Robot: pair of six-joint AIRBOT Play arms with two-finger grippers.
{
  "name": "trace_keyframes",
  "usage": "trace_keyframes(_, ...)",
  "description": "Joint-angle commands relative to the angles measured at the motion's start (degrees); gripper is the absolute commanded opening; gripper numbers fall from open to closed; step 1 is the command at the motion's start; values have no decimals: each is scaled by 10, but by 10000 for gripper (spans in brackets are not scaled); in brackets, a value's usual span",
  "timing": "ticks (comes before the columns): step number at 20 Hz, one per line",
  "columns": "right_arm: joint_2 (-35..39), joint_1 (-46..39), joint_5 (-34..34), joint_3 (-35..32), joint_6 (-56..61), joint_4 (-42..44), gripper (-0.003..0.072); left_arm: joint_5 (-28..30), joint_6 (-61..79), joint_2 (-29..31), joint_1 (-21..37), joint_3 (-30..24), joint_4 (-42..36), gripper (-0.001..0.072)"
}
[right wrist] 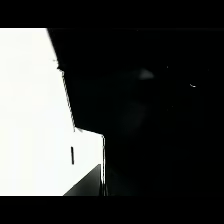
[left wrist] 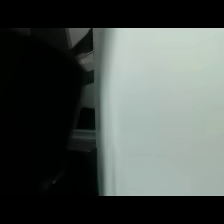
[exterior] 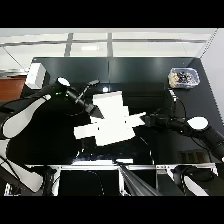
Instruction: Fold the box and place the chain.
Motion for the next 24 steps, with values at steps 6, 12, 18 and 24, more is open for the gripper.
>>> trace_keyframes(6,5,-65,127,78,8,-103,637,-11,-17,15,-9,48,28,18)
trace_keyframes(12,21,-81,195,183,0,-302,637,221,162,222,-73,-185,-20,21)
trace_keyframes(18,20,-63,171,174,-80,-273,637,385,385,250,-122,-226,16,21)
trace_keyframes(24,-6,29,92,114,-169,-297,715,439,432,219,-145,-221,17,23)
